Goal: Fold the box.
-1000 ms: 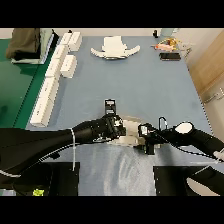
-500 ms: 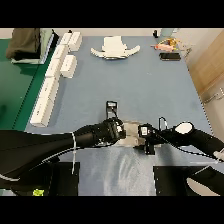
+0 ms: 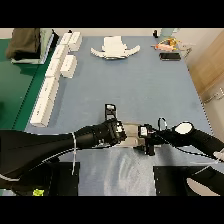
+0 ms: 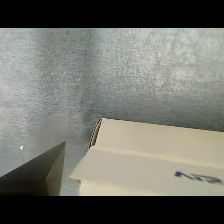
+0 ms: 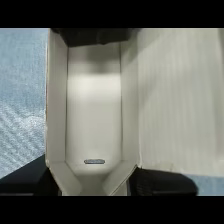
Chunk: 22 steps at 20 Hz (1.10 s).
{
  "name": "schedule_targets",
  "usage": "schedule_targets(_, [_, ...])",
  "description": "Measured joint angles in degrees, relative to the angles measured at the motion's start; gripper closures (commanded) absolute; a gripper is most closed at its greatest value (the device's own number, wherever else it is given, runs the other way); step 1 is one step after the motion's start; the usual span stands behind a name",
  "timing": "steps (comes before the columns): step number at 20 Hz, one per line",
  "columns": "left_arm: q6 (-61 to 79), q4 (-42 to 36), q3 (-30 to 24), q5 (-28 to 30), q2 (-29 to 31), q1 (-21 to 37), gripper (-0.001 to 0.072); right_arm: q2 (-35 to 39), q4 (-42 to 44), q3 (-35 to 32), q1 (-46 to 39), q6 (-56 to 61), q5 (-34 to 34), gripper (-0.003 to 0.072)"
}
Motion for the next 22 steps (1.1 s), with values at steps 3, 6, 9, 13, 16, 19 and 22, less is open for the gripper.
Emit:
schedule_targets(3, [0.0,0.2,0.1,-0.1,0.0,0.1,0.0228,0.0,0.0,0.0,0.0,0.0,0.0,0.0178])
schedule_targets(6, [0.9,0.1,0.7,-0.2,0.6,0.1,0.0225,0.0,0.0,0.0,0.0,0.0,0.0,0.0178])
schedule_targets(9, [1.4,-0.2,1.2,-0.9,3.7,0.5,0.0197,0.0,0.0,0.0,0.0,0.0,-0.1,0.0178])
schedule_targets(13, [1.9,-0.6,1.4,-5.7,11.2,1.8,0.0247,0.0,0.0,0.0,0.0,0.0,-0.1,0.0178])
schedule_targets(16, [3.4,-2.4,1.5,-11.2,19.0,3.7,0.0694,0.0,0.0,0.0,0.0,0.0,-0.1,0.0178])
schedule_targets(19, [9.5,-7.8,1.5,-16.0,26.5,7.4,0.0693,0.0,0.0,0.0,0.0,0.0,-0.1,0.0178])
schedule_targets(22, [20.6,-12.1,1.5,-16.2,32.3,10.9,0.0693,0.0,0.0,0.0,0.0,0.0,-0.1,0.0178])
